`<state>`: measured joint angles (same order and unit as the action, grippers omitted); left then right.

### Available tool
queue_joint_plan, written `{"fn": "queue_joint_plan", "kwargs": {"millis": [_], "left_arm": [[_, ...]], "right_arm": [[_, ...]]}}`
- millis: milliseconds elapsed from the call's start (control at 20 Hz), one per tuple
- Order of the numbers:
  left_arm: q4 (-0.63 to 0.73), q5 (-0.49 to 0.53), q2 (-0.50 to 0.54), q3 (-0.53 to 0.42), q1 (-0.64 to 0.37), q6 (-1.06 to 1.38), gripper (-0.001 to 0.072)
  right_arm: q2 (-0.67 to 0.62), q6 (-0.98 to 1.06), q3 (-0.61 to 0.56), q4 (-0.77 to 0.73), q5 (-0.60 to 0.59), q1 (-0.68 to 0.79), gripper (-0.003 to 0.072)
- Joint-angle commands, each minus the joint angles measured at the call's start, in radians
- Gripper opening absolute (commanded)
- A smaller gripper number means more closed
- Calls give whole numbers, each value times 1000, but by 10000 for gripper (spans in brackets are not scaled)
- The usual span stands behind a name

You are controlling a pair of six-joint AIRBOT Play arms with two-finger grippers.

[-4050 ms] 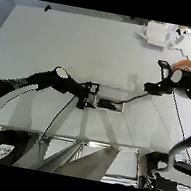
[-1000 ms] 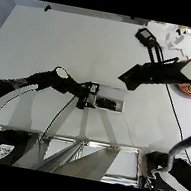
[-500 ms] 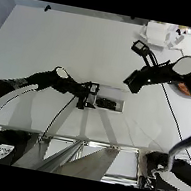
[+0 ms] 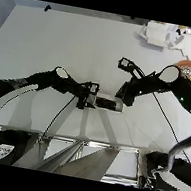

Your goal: Fold the box and place the chain.

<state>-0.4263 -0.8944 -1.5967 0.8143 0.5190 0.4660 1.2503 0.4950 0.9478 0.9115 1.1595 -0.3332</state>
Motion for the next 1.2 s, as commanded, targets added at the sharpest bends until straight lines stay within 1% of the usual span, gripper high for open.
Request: {"fn": "queue_joint_plan", "kwargs": {"millis": [0, 100, 150, 200, 350, 500, 550, 600, 650, 700, 900, 1000, 1050, 1150], "left_arm": [[0, 0, 0, 0, 0, 0, 207], [0, 0, 0, 0, 0, 0, 207], [0, 0, 0, 0, 0, 0, 207], [0, 0, 0, 0, 0, 0, 207], [0, 0, 0, 0, 0, 0, 207], [0, 0, 0, 0, 0, 0, 207], [0, 0, 0, 0, 0, 0, 207], [0, 0, 0, 0, 0, 0, 207], [0, 0, 0, 0, 0, 0, 207], [0, 0, 0, 0, 0, 0, 207], [0, 0, 0, 0, 0, 0, 207], [0, 0, 0, 0, 0, 0, 207], [0, 0, 0, 0, 0, 0, 207], [0, 0, 0, 0, 0, 0, 207]], "right_arm": [[-4, -114, -7, -50, 84, -11, 119], [-12, -170, -8, -60, 82, -11, 132], [-13, -193, -8, -60, 80, -11, 191], [-13, -211, -9, -60, 79, -11, 235], [-13, -218, -23, -59, 57, -33, 240], [-13, -237, -56, -36, -10, -76, 246], [-13, -233, -58, -19, -40, -85, 302], [-13, -233, -58, -8, -70, -89, 321], [-13, -233, -58, -6, -92, -89, 323], [-13, -233, -58, 1, -110, -89, 346], [-13, -234, -58, 21, -92, -90, 345], [-13, -234, -58, 4, -52, -90, 344], [-14, -234, -58, -18, -19, -101, 342], [-15, -234, -58, -11, -16, -144, 338]]}}
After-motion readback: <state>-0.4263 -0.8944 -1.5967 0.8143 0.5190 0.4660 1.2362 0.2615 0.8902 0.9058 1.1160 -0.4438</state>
